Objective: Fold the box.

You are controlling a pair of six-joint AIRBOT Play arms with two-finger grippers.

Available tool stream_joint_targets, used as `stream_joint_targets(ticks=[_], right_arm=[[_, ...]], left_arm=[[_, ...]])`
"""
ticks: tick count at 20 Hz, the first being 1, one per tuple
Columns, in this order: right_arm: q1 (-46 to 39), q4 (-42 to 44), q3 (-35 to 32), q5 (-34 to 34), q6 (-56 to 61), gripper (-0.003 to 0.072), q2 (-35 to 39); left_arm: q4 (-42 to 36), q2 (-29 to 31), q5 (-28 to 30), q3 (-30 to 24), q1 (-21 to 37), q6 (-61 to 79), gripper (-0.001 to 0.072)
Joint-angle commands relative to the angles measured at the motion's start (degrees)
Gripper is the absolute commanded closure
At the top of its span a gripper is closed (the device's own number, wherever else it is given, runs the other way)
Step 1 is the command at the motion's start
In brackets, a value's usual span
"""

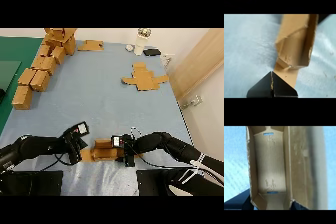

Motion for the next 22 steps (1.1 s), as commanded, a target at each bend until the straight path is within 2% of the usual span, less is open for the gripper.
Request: stream_joint_targets(ticks=[1, 4, 5, 6, 8, 11, 16, 19, 22], right_arm=[[0.04, 0.0, 0.0, -0.02, 0.0, 0.0179, 0.0], [0.04, 0.0, 0.0, -0.02, 0.0, 0.0178, 0.0], [0.04, 0.0, 0.0, -0.02, -0.02, 0.0179, 0.0], [0.04, 0.0, 0.0, -0.02, 0.0, 0.0179, 0.0], [0.04, 0.0, 0.0, -0.02, 0.0, 0.0179, 0.0], [0.04, 0.0, 0.0, -0.04, -0.02, 0.0178, 0.0], [0.04, -0.02, 0.0, -0.04, -0.02, 0.0179, 0.0], [0.04, 0.0, 0.0, -0.02, -0.02, 0.0179, 0.0], [0.04, 0.0, 0.0, -0.02, -0.02, 0.0178, 0.0]], left_arm=[[18.51, 10.69, -3.08, 0.04, 0.39, -41.07, 0.0697], [34.86, 13.31, -17.16, 0.04, 4.17, -71.58, 0.0697], [37.27, 13.18, -21.97, 0.02, 5.81, -76.87, 0.0696], [37.27, 13.07, -25.7, 0.0, 7.54, -78.18, 0.0696], [33.64, 12.55, -27.36, -0.33, 9.55, -78.55, 0.0697], [25.79, 10.01, -24.87, -1.6, 9.49, -77.42, 0.0697], [13.94, 0.81, -19.63, -2.12, 8.48, -70.23, 0.0697], [8.04, -1.62, -12.04, -2.1, 2.38, -70.12, 0.0698], [7.85, -2.43, -4.61, -2.12, -4.57, -75.03, 0.0699]])
